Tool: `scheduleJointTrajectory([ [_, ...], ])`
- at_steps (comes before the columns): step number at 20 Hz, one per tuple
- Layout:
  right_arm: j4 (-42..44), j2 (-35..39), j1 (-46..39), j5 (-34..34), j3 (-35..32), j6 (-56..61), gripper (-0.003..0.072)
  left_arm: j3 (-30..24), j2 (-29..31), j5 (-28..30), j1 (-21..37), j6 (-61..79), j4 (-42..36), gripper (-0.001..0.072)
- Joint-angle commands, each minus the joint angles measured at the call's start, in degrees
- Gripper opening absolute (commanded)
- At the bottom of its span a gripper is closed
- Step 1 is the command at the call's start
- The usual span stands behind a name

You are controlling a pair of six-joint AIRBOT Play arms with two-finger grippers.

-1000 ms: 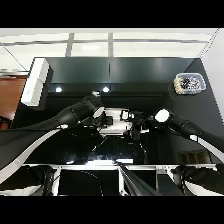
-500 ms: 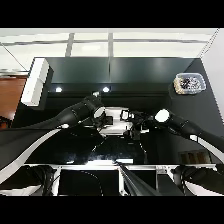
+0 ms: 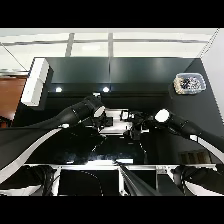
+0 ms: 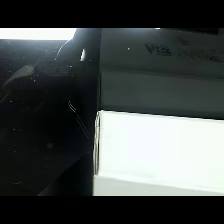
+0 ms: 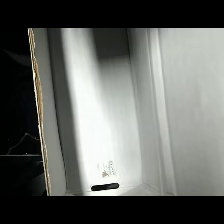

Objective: Fold the box and place the chain.

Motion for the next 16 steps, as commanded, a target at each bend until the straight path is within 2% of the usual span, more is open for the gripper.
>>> scheduleJointTrajectory([
  [1, 0.15, 0.0, 0.02, 0.0, -0.02, 0.13, 0.0133, 0.0, -0.04, 0.13, 0.04, 0.15, -0.2, 0.0032],
  [5, 0.13, 0.31, 0.02, 0.02, 0.04, 0.13, 0.0136, 0.0, 0.09, -0.09, 0.07, 1.42, -0.04, 0.0032],
  [6, 0.15, 0.46, 0.02, 0.0, 0.04, 0.33, 0.0301, 0.02, 0.13, -0.02, 0.07, 1.42, 0.02, 0.0032],
  [7, 0.15, 0.9, 0.02, -0.07, 0.07, 1.38, 0.0606, 0.02, 0.13, -0.07, 0.07, 1.42, 0.15, 0.0032],
  [8, -0.04, 1.57, 0.02, 0.0, 0.07, 1.68, 0.0659, 0.02, 0.15, -0.07, 0.09, 1.44, 0.28, 0.0032],
  [13, -10.19, 9.51, -0.11, 1.07, 0.2, 3.67, 0.0658, 0.02, 0.72, -0.09, 0.17, 1.66, 1.18, 0.0032],
  [16, -12.9, 9.9, -0.09, 2.67, 0.02, 3.54, 0.0657, 0.02, 1.22, -0.28, 0.17, 1.88, 1.73, 0.0033],
])
